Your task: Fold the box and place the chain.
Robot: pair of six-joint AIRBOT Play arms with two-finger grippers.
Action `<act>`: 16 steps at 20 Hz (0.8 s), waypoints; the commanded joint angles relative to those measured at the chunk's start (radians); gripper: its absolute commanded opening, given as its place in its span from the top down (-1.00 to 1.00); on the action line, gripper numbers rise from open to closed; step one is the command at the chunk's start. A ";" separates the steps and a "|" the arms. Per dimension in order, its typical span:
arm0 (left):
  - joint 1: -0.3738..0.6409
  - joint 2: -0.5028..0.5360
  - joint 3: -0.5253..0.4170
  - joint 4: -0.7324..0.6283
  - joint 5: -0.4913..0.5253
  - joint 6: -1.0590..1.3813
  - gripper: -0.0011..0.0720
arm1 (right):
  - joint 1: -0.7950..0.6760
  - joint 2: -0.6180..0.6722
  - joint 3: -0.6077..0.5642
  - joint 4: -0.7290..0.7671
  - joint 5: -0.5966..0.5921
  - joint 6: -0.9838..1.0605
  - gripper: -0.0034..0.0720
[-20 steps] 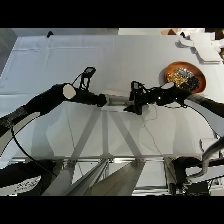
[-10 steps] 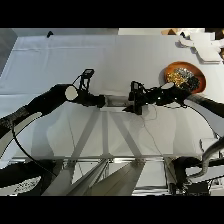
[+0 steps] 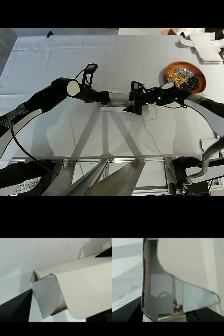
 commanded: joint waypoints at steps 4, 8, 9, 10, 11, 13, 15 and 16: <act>-0.011 -0.015 0.052 -0.026 -0.074 -0.040 -0.82 | 0.000 0.000 0.000 0.001 0.000 0.000 -0.31; -0.051 -0.017 0.078 -0.018 -0.061 -0.039 -0.77 | 0.000 0.000 0.000 0.000 0.001 0.000 -0.31; -0.053 -0.017 0.078 -0.003 -0.069 -0.039 -0.76 | 0.000 0.000 0.000 0.000 0.001 0.000 -0.31; -0.055 -0.018 0.078 0.023 -0.086 -0.041 -0.75 | 0.000 0.001 0.000 0.001 0.001 0.000 -0.31; -0.057 -0.021 0.078 0.063 -0.107 -0.054 -0.75 | 0.000 0.000 0.000 0.001 0.001 0.000 -0.31; -0.060 -0.030 0.078 0.164 -0.140 -0.127 -0.75 | 0.000 0.000 0.000 0.001 0.001 0.000 -0.31; -0.068 -0.047 0.078 0.233 -0.120 -0.155 -0.73 | 0.000 0.000 0.000 0.000 0.001 0.000 -0.31; -0.072 -0.057 0.079 0.249 -0.105 -0.155 -0.63 | 0.000 0.000 0.000 0.001 0.001 0.000 -0.31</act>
